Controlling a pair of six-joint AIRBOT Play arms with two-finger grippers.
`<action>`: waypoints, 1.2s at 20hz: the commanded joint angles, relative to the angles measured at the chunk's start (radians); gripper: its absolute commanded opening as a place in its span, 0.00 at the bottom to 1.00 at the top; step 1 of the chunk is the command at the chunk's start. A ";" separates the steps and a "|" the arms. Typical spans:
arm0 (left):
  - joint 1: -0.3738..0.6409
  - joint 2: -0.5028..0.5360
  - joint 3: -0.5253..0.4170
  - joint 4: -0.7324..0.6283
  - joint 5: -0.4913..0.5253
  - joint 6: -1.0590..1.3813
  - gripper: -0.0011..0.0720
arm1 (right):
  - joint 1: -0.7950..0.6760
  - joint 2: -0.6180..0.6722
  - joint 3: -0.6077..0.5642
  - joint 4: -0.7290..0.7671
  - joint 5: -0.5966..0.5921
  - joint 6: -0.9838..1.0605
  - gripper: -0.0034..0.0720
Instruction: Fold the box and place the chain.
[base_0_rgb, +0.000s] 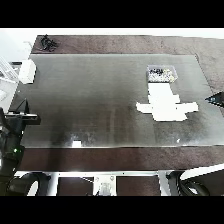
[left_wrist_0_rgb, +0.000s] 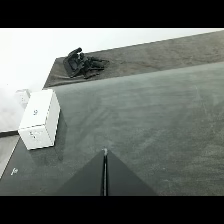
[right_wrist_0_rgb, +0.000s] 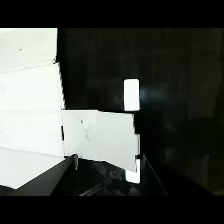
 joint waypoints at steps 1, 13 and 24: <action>0.000 0.000 0.000 0.000 0.000 0.000 0.05 | 0.036 -0.132 0.151 -0.028 0.076 0.010 0.64; 0.000 0.000 0.000 0.000 0.000 0.000 0.05 | 0.102 -0.256 0.159 -0.024 0.174 0.019 0.68; 0.000 0.000 0.000 0.000 0.000 0.000 0.05 | 0.173 -0.254 0.082 0.038 0.250 -0.054 0.08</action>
